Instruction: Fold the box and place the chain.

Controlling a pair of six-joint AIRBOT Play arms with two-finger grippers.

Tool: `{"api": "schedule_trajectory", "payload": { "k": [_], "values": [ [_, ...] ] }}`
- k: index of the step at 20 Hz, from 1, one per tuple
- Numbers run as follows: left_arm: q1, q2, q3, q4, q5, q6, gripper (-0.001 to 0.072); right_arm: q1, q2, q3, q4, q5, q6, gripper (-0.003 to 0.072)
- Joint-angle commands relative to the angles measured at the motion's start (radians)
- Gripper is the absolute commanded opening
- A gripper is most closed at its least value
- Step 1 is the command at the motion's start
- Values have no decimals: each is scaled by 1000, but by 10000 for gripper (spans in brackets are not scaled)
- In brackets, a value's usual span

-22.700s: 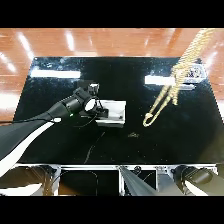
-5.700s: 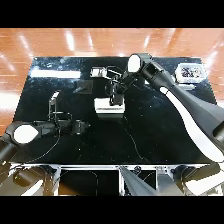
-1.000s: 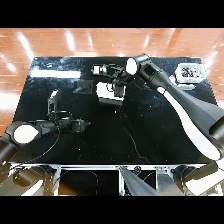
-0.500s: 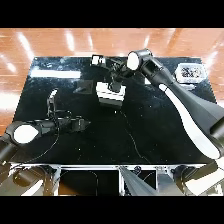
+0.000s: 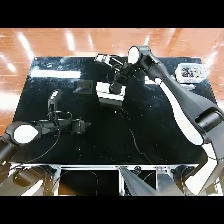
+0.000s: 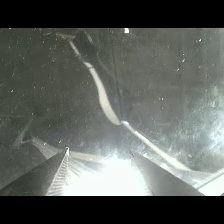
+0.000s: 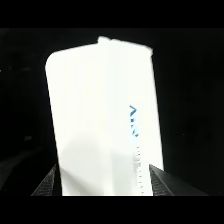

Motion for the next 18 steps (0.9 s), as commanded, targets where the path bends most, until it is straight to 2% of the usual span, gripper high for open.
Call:
{"api": "schedule_trajectory", "payload": {
  "k": [1, 5, 6, 7, 9, 10, 11, 15, 18],
  "values": [
    [0, 0, 1, -1, -27, 8, 489, 13, -15, 8, -79, 26, 13, 701],
    [0, 0, 1, -1, -26, 8, 489, 14, -15, 8, -83, -11, 13, 699],
    [0, 0, 1, -1, -24, 8, 489, 14, -15, 8, -83, -10, 12, 676],
    [0, 0, 1, -1, -19, 8, 489, 14, -15, 8, -83, -11, 8, 558],
    [0, 0, 1, -1, -3, 8, 489, 14, -15, 8, -83, -24, 3, 532],
    [0, 0, 1, -1, -3, 8, 490, 14, -15, 8, -83, -34, 3, 389],
    [0, 0, 1, 0, -3, 8, 489, 14, -15, 8, -83, -45, 3, 309],
    [0, 0, 1, 0, -3, 11, 489, 14, -15, 8, -83, -45, 2, 310],
    [0, 0, 1, 0, -3, 11, 489, 22, -15, 8, -79, 97, 23, 310]
  ]
}}
